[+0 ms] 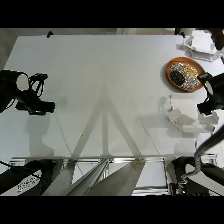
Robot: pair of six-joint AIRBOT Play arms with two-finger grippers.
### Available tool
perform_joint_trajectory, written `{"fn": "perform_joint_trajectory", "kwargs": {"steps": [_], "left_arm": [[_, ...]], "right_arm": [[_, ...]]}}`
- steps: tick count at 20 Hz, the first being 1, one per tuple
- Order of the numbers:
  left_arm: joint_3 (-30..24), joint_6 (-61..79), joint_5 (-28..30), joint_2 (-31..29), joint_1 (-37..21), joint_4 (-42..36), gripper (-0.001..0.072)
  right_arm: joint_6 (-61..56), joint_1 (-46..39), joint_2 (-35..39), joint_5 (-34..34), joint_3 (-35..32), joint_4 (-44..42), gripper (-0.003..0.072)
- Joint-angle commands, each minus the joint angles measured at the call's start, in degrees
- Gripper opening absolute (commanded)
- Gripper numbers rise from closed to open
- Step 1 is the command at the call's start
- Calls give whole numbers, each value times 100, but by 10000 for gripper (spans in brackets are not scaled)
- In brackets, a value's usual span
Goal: Fold the box and place the chain.
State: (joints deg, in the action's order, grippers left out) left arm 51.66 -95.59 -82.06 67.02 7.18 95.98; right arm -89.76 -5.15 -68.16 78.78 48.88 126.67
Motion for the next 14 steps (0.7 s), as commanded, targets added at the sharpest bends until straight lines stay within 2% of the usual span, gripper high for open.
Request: {"fn": "perform_joint_trajectory", "kwargs": {"steps": [1,7,8,12,13,14], "left_arm": [[-2,2,0,-4,-4,2,12],[-2,2,0,-4,-4,0,12],[-2,2,0,-4,-4,2,12],[-2,2,0,-4,-4,2,12],[-2,2,0,-7,-4,0,12],[-2,4,0,-7,-4,2,12]], "right_arm": [[31,-481,-627,-46,28,79,532],[153,-540,-1207,-7,28,302,527],[151,-546,-1279,-15,28,389,498],[127,-546,-1443,-149,28,437,286],[127,-546,-1488,-131,28,437,202],[131,-546,-1510,-98,28,428,63]]}}
